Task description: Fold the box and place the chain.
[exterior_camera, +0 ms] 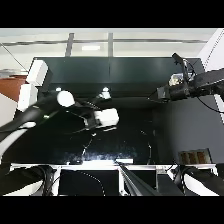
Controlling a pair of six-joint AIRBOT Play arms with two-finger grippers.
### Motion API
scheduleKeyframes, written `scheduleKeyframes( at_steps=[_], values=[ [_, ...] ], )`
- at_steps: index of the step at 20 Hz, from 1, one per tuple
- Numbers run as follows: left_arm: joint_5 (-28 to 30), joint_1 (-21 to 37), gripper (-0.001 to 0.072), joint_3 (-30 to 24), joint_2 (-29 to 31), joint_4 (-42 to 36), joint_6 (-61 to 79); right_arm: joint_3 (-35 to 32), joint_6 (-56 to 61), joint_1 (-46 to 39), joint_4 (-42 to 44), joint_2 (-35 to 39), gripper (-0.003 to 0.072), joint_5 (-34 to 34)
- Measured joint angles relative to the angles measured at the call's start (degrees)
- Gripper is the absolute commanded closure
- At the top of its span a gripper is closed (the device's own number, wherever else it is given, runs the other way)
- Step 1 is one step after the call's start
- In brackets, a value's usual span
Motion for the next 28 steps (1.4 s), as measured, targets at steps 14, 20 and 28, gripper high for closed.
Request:
scheduleKeyframes(
  at_steps=[14,20,28],
  values=[
    [-7.8,65.0,0.0418,-16.3,26.3,14.8,-19.5,0.0,-2.3,-0.6,-0.2,0.2,0.0661,3.1],
    [1.7,70.7,0.0418,-17.0,25.2,12.8,-12.2,0.0,-2.1,-0.6,-0.2,0.2,0.0661,3.7],
    [7.7,71.6,0.0000,-17.0,15.7,5.4,-5.1,0.0,-0.3,-0.6,-0.1,0.2,0.0661,3.9]
  ],
)
